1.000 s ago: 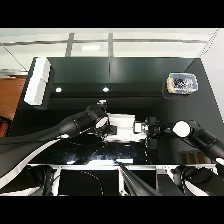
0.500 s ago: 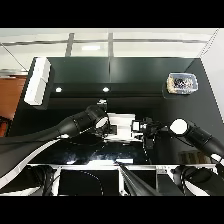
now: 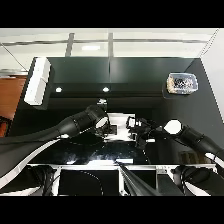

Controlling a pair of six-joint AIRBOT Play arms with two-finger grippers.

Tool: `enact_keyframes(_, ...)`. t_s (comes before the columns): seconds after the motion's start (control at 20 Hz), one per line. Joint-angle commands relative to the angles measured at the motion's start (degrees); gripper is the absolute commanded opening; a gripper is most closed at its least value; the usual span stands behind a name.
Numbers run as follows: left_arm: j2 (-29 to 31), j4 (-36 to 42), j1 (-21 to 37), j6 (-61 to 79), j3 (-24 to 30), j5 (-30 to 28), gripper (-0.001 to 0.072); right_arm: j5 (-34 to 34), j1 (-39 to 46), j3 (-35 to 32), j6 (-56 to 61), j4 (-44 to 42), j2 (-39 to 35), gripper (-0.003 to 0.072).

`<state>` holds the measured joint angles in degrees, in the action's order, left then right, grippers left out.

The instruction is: Fold the box and place the chain.

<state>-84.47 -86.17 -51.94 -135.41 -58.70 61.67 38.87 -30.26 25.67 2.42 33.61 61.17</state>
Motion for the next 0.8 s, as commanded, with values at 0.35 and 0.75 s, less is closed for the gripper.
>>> enact_keyframes(0.35, -0.02, 0.09, 0.00, 0.00, 0.00, -0.11, 0.0025, -3.15, -1.22, 0.02, 3.63, -0.90, 0.63, 0.0375)
enact_keyframes(0.75, -0.02, 0.09, 0.00, -0.02, 0.00, -0.07, 0.0025, -2.43, 0.02, 0.11, 11.72, 4.76, -0.90, 0.0005)
